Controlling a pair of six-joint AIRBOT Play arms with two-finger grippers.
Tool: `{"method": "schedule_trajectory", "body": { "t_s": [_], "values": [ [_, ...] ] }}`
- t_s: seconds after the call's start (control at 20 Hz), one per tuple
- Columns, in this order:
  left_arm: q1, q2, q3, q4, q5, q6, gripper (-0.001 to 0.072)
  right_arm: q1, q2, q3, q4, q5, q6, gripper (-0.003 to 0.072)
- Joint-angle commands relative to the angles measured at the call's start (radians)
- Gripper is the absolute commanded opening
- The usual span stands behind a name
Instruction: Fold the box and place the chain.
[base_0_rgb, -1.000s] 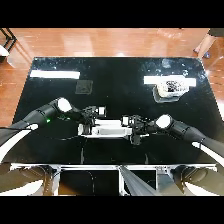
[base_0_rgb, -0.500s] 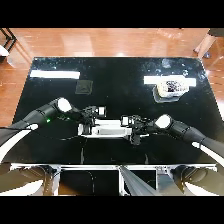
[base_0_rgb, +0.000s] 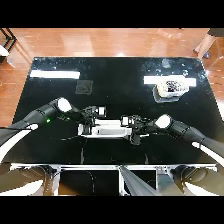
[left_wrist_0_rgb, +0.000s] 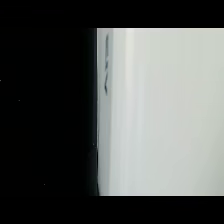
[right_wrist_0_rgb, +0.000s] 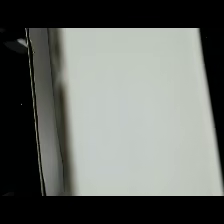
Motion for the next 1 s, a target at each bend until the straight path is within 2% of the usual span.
{"method": "schedule_trajectory", "body": {
  "t_s": [0.0,0.05,0.1,0.2,0.25,0.35,0.55,0.6,0.65,0.75,0.8,0.85,0.9,0.95],
  "values": [
    [0.0,0.0,0.001,0.029,0.0,-0.016,0.0097,0.001,-0.001,-0.001,0.0,0.0,0.0,0.0474],
    [0.0,0.002,0.001,0.029,0.0,-0.027,0.0106,0.001,-0.001,-0.001,0.0,0.0,0.0,0.0474],
    [0.0,0.007,0.001,0.029,0.004,-0.035,0.0207,0.001,-0.001,-0.001,0.0,0.0,0.0,0.0474],
    [0.005,0.03,0.002,0.029,0.006,-0.055,0.0459,0.001,-0.001,-0.001,0.0,0.0,0.0,0.0474],
    [0.011,0.049,0.002,0.04,0.01,-0.084,0.0622,0.001,-0.001,-0.001,0.0,0.0,0.0,0.0473],
    [0.032,0.087,0.002,0.071,-0.005,-0.148,0.0642,0.001,-0.001,-0.001,0.0,0.0,0.0,0.0474],
    [0.086,0.179,0.002,0.147,-0.111,-0.264,0.0641,0.001,-0.001,-0.001,-0.001,0.0,0.0,0.0469],
    [0.097,0.206,0.002,0.167,-0.129,-0.303,0.064,0.001,-0.001,-0.001,0.0,0.0,0.0,0.0323],
    [0.105,0.234,0.002,0.189,-0.148,-0.35,0.0639,0.001,-0.001,-0.001,0.0,0.001,0.0,0.025],
    [0.11,0.289,0.002,0.248,-0.169,-0.52,0.0636,0.001,-0.001,-0.001,0.0,0.001,0.0,0.024],
    [0.11,0.314,0.002,0.269,-0.189,-0.616,0.0585,0.001,-0.001,-0.001,0.0,0.0,0.0,0.024],
    [0.109,0.336,0.002,0.271,-0.236,-0.701,0.0473,0.001,-0.001,-0.001,0.0,0.0,0.0,0.024],
    [0.109,0.35,0.002,0.257,-0.296,-0.762,0.0308,0.001,-0.001,-0.001,0.0,0.0,0.0,0.024],
    [0.109,0.359,0.002,0.227,-0.367,-0.801,0.0009,0.001,-0.001,-0.001,0.0,0.001,0.0,0.024]
  ]
}}
